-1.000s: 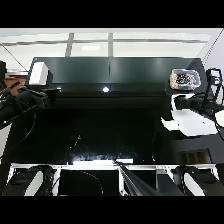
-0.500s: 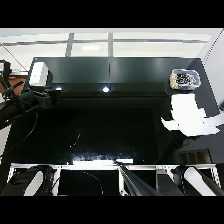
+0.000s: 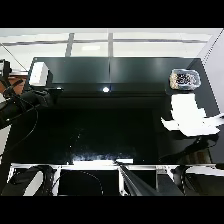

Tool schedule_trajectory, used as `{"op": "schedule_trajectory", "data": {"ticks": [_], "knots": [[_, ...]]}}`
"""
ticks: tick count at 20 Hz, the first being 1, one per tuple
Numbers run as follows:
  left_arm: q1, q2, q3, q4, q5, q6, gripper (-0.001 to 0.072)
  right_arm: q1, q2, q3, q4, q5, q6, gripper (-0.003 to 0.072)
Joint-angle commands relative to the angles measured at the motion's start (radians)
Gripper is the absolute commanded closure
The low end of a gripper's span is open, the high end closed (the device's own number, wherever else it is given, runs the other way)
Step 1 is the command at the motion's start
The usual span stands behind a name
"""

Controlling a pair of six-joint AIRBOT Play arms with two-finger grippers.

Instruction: Fold the box and place the chain.

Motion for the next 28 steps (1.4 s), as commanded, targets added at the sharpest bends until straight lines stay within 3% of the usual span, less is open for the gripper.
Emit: {"op": "schedule_trajectory", "data": {"ticks": [1,3,4,7,8,9,10,14,20,24,28], "knots": [[0.000,-0.002,0.000,-0.024,0.006,0.000,0.0062,0.010,-0.178,0.125,0.116,0.235,-0.100,-0.0015],[0.000,-0.006,0.000,-0.024,0.005,-0.006,0.0061,0.030,-0.226,0.155,0.113,0.236,-0.100,0.0030],[0.000,-0.007,0.000,-0.024,0.005,-0.027,0.0062,0.037,-0.241,0.162,0.106,0.237,-0.100,0.0157],[0.000,-0.007,0.000,-0.026,0.005,-0.040,0.0062,0.059,-0.249,0.161,-0.003,0.249,-0.090,0.0166],[0.000,-0.007,0.000,-0.026,0.005,-0.042,0.0062,0.059,-0.248,0.161,0.001,0.245,-0.092,0.0413],[0.000,-0.007,0.000,-0.026,0.006,-0.041,0.0062,0.058,-0.247,0.161,0.027,0.249,-0.100,0.0589],[0.000,-0.007,0.000,-0.026,0.005,-0.042,0.0061,0.058,-0.242,0.161,0.053,0.265,-0.125,0.0649],[0.000,-0.007,0.000,-0.027,0.005,-0.042,0.0062,0.061,-0.150,0.112,0.192,0.287,-0.168,0.0650],[0.000,-0.007,0.000,-0.027,-0.002,-0.042,0.0064,0.118,0.097,-0.162,0.297,0.223,-0.190,0.0649],[-0.006,-0.008,0.000,-0.041,-0.018,-0.053,0.0062,0.282,0.307,-0.400,0.323,0.071,-0.184,0.0650],[-0.078,-0.041,0.000,-0.044,-0.070,-0.053,0.0062,0.576,0.568,-0.650,0.535,-0.189,-0.090,0.0650]]}}
